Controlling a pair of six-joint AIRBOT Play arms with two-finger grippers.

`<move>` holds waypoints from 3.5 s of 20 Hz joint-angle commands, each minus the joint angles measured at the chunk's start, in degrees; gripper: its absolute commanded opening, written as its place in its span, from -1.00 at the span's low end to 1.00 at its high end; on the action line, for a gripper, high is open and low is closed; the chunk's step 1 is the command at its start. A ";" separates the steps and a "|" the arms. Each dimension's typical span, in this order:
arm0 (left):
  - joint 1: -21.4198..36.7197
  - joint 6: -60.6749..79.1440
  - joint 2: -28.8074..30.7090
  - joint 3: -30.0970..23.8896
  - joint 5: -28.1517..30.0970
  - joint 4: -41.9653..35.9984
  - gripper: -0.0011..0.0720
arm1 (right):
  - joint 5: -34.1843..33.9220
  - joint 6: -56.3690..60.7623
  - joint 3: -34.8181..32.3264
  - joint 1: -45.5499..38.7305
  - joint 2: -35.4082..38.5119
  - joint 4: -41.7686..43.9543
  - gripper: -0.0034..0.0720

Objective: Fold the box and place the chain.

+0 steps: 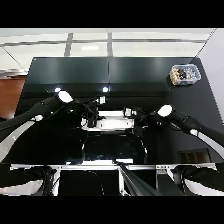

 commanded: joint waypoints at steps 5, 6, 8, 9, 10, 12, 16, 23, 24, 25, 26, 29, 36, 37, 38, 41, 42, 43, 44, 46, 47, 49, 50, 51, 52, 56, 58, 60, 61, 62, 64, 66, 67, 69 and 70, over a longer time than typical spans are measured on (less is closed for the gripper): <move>-0.02 0.04 -0.04 0.07 0.07 0.02 -0.91 | -0.20 0.20 0.04 0.22 -0.04 -0.83 0.97; -0.02 0.04 -0.04 0.07 0.09 0.02 -0.91 | -0.24 0.20 0.04 0.22 -0.04 -0.83 0.84; -0.02 0.07 -0.04 0.07 0.13 0.04 -0.91 | -0.24 0.20 0.04 0.22 -0.04 -0.83 0.33; -0.02 0.07 -0.04 0.07 0.13 0.04 -0.91 | -0.24 0.20 0.04 0.22 -0.04 -0.83 0.33; 0.00 0.04 -0.04 0.09 0.13 0.02 -0.91 | -0.24 0.20 0.04 0.22 -0.04 -0.83 0.32; 0.00 -1.20 0.22 0.35 0.00 0.11 -0.69 | -0.24 0.20 0.04 0.22 -0.04 -0.83 0.32; 1.90 -9.31 4.96 1.66 -0.07 1.33 0.98 | -0.42 0.24 0.02 0.22 -0.04 -0.70 0.33; 11.58 -44.39 14.40 1.40 -27.21 15.89 0.45 | -0.31 0.22 0.02 0.22 -0.02 -0.70 -0.15; 11.85 -46.93 13.90 0.63 -31.69 12.33 -0.50 | -0.31 0.22 0.02 0.22 -0.02 -0.70 -0.54; 11.50 -45.92 13.42 -0.63 -34.73 8.07 -0.91 | -0.28 0.22 0.02 0.22 -0.02 -0.70 -0.63; 10.40 -45.72 13.27 -2.75 -34.60 2.97 -0.91 | -0.28 0.22 0.02 0.22 -0.02 -0.70 -0.63; 4.35 -38.84 13.29 -9.03 -22.73 -10.05 -0.91 | -0.24 0.22 0.02 0.22 -0.02 -0.70 -0.63; 0.39 -26.03 12.92 -5.22 8.96 -17.31 -0.91 | -0.22 0.20 0.02 0.22 -0.02 -0.70 -0.63; 0.35 -26.10 12.20 -4.48 11.04 -14.97 -0.91 | -0.20 0.20 0.02 0.22 -0.02 -0.70 -0.63; 0.35 -26.82 10.97 -3.91 12.50 -12.24 -0.91 | -0.22 0.20 0.02 0.22 -0.02 -0.70 -0.63; 1.20 -30.58 5.38 -3.19 9.92 -7.34 -0.91 | -0.22 0.20 0.02 0.22 -0.02 -0.70 -0.63; 1.49 -30.58 3.54 -3.19 8.52 -7.50 -0.91 | -0.22 0.20 0.02 0.22 -0.02 -0.70 -0.63; 1.51 -30.58 2.03 -3.17 7.08 -8.20 -0.91 | -0.20 0.20 0.02 0.22 -0.02 -0.70 -0.63; 1.51 -30.58 0.85 -3.17 5.66 -8.98 -0.91 | -0.20 0.20 0.02 0.22 -0.02 -0.70 -0.63; 1.49 -30.58 -0.20 -3.17 4.28 -8.90 -0.91 | -0.20 0.20 0.02 0.22 -0.02 -0.70 -0.63; 1.70 -30.58 -0.26 -3.17 4.50 -8.85 -0.91 | -0.20 0.20 0.02 0.22 -0.02 -0.70 -0.63; 2.14 -29.70 -0.26 -2.49 4.44 -6.99 -0.91 | -0.22 0.20 0.02 0.22 -0.02 -0.70 -0.63; 2.45 -29.73 -0.24 -1.49 3.50 -5.16 -0.91 | -0.20 0.20 0.02 0.22 -0.02 -0.70 -0.63; 3.08 -29.94 -0.09 0.20 1.53 -3.15 -0.91 | -0.22 0.20 0.02 0.22 -0.02 -0.70 -0.63; 3.93 -30.49 0.59 1.84 -0.44 -1.95 -0.91 | -0.20 0.20 0.02 0.22 -0.02 -0.70 -0.63; 9.57 -32.39 10.54 3.76 -3.85 0.81 -0.92 | -0.20 0.20 0.02 0.22 -0.02 -0.70 -0.63; 13.33 -32.74 16.63 0.17 -6.25 0.55 -0.92 | -0.20 0.20 0.02 0.22 -0.02 -0.70 -0.63; 15.28 -31.95 22.43 -5.92 -7.82 0.42 -0.92 | -0.20 0.20 0.02 0.22 -0.02 -0.70 -0.63; 14.95 -28.33 24.90 -9.05 -8.83 2.01 -0.91 | -0.20 0.20 0.02 0.22 -0.02 -0.70 -0.63; 14.10 -24.83 26.56 -11.41 -9.29 4.31 -0.91 | -0.20 0.20 0.02 0.22 -0.02 -0.68 -0.63; 12.09 -18.60 27.76 -14.47 -8.35 8.20 -0.36 | -0.20 0.20 0.02 0.22 -0.02 -0.70 -0.63; 10.64 -13.33 27.30 -15.67 -3.21 9.31 0.99 | -0.20 0.20 0.02 0.22 -0.02 -0.70 -0.63; 9.92 -10.10 27.12 -15.69 -0.37 9.31 0.99 | -0.20 0.20 0.02 0.22 -0.02 -0.70 -0.63; 8.13 -2.01 26.14 -15.41 2.62 9.16 0.99 | -0.20 0.20 0.02 0.22 -0.02 -0.70 -0.63; 7.26 1.07 24.81 -14.91 2.21 9.03 0.99 | -0.20 0.20 0.02 0.22 -0.02 -0.68 -0.63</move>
